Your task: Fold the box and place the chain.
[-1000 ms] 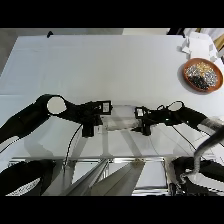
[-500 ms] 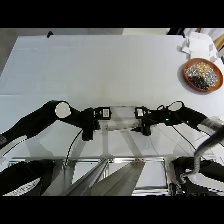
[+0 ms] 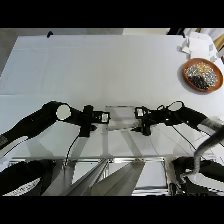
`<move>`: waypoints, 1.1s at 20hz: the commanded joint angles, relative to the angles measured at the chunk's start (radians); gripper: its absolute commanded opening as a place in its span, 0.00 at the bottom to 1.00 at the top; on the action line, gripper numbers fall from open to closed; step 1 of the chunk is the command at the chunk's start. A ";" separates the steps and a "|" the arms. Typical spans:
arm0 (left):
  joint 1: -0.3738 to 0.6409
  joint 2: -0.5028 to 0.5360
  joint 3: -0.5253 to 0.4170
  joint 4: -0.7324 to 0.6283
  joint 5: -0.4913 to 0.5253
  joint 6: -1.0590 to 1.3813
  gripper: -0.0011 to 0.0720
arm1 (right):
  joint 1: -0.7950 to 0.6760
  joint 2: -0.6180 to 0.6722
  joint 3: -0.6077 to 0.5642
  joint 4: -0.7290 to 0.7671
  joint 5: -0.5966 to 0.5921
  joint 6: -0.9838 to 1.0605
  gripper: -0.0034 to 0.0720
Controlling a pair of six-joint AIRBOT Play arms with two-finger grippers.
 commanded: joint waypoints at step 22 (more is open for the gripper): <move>0.068 -0.079 0.000 -0.092 0.007 0.085 0.64 | 0.000 0.000 0.000 0.000 0.000 0.000 0.58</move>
